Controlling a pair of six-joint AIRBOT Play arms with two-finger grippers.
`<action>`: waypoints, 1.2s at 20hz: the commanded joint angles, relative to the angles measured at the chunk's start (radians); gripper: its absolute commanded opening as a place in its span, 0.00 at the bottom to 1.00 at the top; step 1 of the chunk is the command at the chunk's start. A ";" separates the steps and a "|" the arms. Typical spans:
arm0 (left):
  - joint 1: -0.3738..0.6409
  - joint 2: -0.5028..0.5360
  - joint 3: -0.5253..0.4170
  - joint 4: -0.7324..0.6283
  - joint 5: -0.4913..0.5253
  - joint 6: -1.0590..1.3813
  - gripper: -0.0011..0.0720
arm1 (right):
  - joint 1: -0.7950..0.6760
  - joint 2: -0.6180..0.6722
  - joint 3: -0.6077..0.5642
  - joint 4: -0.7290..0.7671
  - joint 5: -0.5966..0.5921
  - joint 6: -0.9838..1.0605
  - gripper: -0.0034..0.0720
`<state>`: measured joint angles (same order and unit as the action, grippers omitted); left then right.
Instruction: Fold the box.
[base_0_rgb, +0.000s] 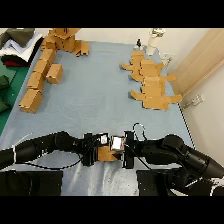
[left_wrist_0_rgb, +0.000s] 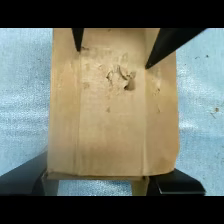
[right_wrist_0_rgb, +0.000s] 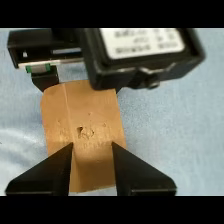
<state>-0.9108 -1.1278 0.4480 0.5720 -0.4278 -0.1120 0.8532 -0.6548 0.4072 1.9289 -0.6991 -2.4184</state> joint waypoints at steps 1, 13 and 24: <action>0.001 0.000 0.000 0.000 0.001 0.000 0.58 | 0.003 0.002 0.003 -0.033 -0.006 -0.063 0.62; 0.001 0.000 0.000 0.000 0.001 0.000 0.58 | 0.003 -0.012 0.000 0.026 -0.013 -0.214 0.91; 0.001 0.000 0.000 0.000 0.001 0.000 0.58 | 0.051 -0.077 0.001 -0.092 0.082 -0.162 0.81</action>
<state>-0.9104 -1.1278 0.4480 0.5716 -0.4271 -0.1120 0.8738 -0.7269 0.4076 1.9369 -0.6540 -2.6644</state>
